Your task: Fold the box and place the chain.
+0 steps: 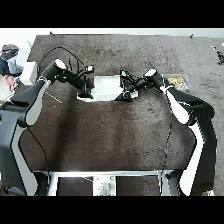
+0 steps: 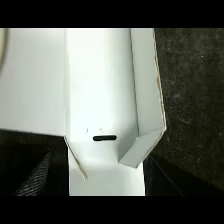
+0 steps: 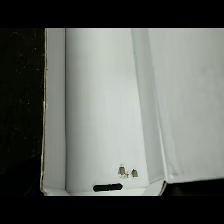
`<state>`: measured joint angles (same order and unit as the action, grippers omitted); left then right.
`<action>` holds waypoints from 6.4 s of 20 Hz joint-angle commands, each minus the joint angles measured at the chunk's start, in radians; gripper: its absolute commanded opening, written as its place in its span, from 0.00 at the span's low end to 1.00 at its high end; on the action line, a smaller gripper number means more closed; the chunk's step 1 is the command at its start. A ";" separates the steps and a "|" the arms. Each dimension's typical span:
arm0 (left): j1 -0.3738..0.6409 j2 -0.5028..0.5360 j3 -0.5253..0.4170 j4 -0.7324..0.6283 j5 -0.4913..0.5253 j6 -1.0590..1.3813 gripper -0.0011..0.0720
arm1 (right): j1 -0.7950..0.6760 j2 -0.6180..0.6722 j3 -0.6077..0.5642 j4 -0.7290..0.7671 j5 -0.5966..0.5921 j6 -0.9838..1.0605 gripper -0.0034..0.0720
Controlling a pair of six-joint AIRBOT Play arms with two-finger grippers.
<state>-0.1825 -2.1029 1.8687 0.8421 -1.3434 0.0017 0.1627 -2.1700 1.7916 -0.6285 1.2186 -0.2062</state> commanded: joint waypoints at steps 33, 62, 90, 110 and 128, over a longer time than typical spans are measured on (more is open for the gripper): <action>-0.027 -0.043 -0.002 -0.143 0.013 -0.001 0.95 | 0.000 0.000 0.000 0.000 0.000 0.000 0.64; 0.247 0.322 -0.190 -0.069 0.192 -0.814 0.02 | 0.000 0.000 0.000 0.000 0.000 0.000 0.64; 0.138 0.289 -0.634 -0.526 0.293 -0.805 0.55 | 0.000 0.000 0.000 0.000 0.000 0.000 0.64; -0.016 0.289 -0.433 -0.233 0.363 -1.196 0.57 | 0.000 0.000 0.000 0.000 0.000 0.000 0.64; -0.190 0.239 -0.239 0.306 0.338 -1.763 0.57 | 0.000 0.000 0.000 0.000 0.000 0.000 0.64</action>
<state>-0.3557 -1.8435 1.5951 1.0779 -0.9749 -1.6920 0.1623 -2.1700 1.7916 -0.6285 1.2186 -0.2062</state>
